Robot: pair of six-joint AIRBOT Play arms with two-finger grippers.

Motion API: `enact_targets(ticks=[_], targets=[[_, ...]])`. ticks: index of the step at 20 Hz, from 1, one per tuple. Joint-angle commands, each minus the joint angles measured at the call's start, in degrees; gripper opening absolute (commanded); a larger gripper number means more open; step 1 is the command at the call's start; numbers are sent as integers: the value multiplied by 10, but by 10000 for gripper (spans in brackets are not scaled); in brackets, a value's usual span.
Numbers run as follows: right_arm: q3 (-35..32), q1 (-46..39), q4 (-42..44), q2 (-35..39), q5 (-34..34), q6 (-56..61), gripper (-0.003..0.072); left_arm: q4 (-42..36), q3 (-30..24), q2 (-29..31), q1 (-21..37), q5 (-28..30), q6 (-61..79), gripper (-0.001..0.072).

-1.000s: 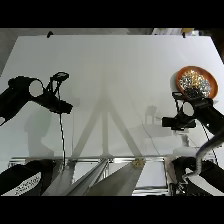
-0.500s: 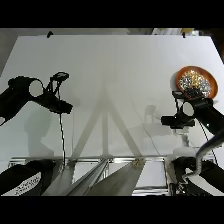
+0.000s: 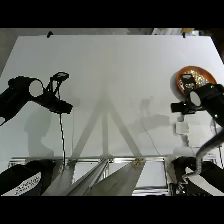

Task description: Fold the box and place the chain.

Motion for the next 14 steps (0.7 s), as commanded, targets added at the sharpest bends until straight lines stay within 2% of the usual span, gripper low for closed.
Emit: enact_targets(ticks=[1,2,3,8,9,14], targets=[[23,-95,-83,0,49,-86,150,0,0,0,0,0,0,9],[23,-138,-84,0,49,-107,422,0,0,0,0,0,0,9],[23,-178,-84,0,48,-126,559,0,0,0,0,0,0,9],[23,-343,-81,-9,21,-185,555,0,0,0,0,0,0,9],[23,-361,-81,-17,20,-185,533,0,0,0,0,0,0,9],[23,-417,-84,-83,19,-191,514,0,0,0,0,0,0,9]])
